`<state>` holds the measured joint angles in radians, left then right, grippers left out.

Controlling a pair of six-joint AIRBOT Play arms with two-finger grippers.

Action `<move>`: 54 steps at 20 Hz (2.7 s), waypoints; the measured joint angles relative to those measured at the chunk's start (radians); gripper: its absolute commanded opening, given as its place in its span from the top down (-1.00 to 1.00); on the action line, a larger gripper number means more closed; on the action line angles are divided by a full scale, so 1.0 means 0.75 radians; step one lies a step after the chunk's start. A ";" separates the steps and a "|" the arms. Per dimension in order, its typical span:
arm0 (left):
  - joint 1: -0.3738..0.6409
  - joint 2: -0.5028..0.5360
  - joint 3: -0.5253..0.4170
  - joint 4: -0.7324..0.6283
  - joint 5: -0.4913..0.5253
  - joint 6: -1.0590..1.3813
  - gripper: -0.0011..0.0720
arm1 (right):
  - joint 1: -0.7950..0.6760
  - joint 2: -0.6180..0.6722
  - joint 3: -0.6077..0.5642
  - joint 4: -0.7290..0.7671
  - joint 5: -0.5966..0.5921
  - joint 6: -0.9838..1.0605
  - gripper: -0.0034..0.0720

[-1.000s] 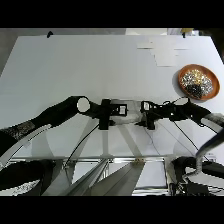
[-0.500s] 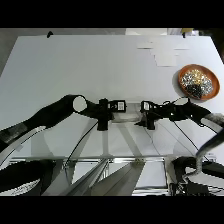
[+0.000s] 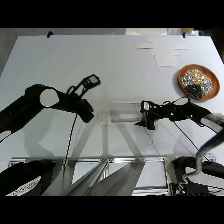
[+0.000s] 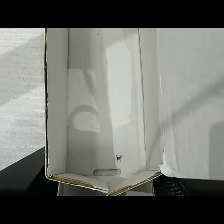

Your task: Fold the box and place the chain.

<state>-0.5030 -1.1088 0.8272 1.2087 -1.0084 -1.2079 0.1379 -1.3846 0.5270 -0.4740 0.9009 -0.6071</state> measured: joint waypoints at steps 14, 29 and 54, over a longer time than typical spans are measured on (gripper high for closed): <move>0.151 -0.355 -0.124 -0.458 0.131 -0.368 0.95 | 0.000 0.000 0.000 -0.001 0.000 -0.001 -0.31; 0.062 -0.386 -0.107 -0.639 0.176 -0.314 0.94 | 0.000 0.000 0.000 -0.001 0.001 -0.002 -0.31; -0.119 -0.309 -0.003 -0.617 0.242 -0.348 0.01 | 0.000 0.000 0.000 0.000 0.001 -0.002 -0.31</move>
<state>-0.5919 -1.3407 0.8249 0.7460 -0.8272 -1.4689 0.1379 -1.3846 0.5270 -0.4740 0.9012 -0.6083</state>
